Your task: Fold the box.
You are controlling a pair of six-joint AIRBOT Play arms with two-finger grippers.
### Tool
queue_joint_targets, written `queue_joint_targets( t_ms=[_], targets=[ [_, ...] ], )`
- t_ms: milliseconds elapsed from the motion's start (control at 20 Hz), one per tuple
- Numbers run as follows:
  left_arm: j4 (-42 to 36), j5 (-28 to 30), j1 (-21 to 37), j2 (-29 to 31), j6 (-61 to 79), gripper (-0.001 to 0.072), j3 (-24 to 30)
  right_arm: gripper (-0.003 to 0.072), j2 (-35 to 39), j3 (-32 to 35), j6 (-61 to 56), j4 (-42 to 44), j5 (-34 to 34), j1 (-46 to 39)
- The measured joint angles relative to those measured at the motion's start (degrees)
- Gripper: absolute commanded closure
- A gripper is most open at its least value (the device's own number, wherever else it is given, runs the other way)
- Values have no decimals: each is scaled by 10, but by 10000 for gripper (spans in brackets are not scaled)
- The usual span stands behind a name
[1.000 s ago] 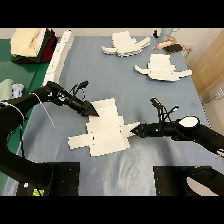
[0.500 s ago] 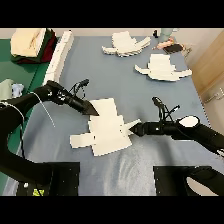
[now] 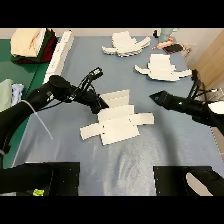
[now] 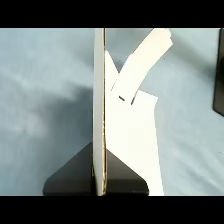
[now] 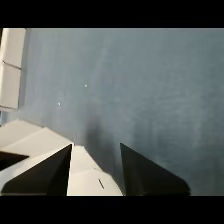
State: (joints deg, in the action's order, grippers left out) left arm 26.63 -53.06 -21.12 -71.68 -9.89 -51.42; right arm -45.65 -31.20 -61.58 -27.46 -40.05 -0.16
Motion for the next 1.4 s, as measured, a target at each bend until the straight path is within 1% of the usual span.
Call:
queue_joint_targets(
  t_ms=[200,350,450,600,750,950,1050,1150,1250,1300,1400],
  targets=[
    [-89,96,-56,69,164,701,83,219,18,-21,-14,-7,-3,-20],
    [-127,136,-92,87,250,701,137,219,22,-25,-17,-9,-4,-24],
    [-141,160,-109,91,286,701,162,219,23,-27,-19,-10,-5,-24],
    [-168,193,-125,94,328,701,191,219,23,-27,-19,-11,-9,-25],
    [-193,209,-131,95,358,699,213,219,24,-28,-19,-11,-12,-25],
    [-201,236,-129,89,372,698,224,219,24,-28,-20,-11,-15,-25],
    [-203,237,-120,84,364,699,221,219,24,-28,-20,-12,-17,-25],
    [-193,215,-106,81,333,698,207,219,24,-28,-20,-12,-19,-25],
    [-177,170,-90,79,283,698,182,224,24,-28,-20,-13,-21,-25],
    [-162,140,-80,77,258,698,167,250,24,-28,-20,-13,-24,-25],
    [-132,90,-60,71,208,698,139,250,24,-28,-19,-18,-30,-25]
  ],
)
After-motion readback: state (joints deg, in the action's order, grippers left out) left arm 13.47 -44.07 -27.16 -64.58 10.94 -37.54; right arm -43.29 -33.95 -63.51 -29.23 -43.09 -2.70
